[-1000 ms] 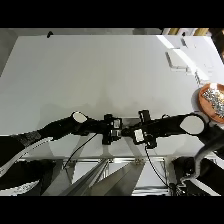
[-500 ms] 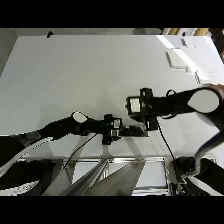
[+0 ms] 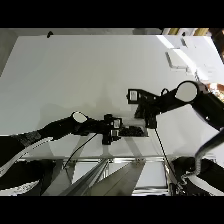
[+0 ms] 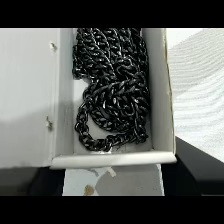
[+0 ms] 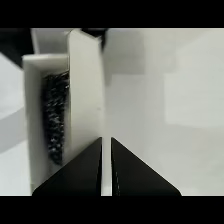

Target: Fold the box and place the chain.

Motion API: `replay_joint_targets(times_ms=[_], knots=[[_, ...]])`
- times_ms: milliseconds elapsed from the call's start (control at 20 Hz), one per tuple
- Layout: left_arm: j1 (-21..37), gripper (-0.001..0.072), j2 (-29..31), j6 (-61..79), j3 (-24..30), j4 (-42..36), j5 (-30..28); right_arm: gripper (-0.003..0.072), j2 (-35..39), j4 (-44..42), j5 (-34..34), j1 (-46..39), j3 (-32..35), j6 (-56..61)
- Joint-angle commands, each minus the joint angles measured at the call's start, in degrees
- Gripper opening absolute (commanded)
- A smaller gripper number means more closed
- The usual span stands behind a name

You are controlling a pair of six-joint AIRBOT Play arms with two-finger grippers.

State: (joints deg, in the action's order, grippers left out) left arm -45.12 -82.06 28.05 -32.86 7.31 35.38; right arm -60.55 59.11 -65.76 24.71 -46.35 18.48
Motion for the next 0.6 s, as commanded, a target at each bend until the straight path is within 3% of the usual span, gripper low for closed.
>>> replay_joint_targets(times_ms=[0,50,250,300,550], knots=[[0.02,0.0273,0.02,0.0,-0.02,0.0,0.0,0.0112,4.76,-1.18,2.6,0.81,7.26,-1.2],[0.02,0.0273,0.02,0.0,-0.02,0.02,0.02,0.0194,7.15,-1.18,3.8,0.81,8.87,-1.18],[0.02,0.0273,0.02,0.0,-0.02,0.02,0.0,0.0221,13.62,-1.11,4.07,0.83,14.05,-1.2],[0.02,0.0273,0.02,0.0,-0.02,0.02,0.0,0.0277,13.88,-1.14,3.69,0.83,14.8,-1.16],[0.02,0.0273,0.02,0.0,-0.02,0.0,0.0,0.0305,13.88,-1.29,4.26,3.69,15.06,-0.96]])
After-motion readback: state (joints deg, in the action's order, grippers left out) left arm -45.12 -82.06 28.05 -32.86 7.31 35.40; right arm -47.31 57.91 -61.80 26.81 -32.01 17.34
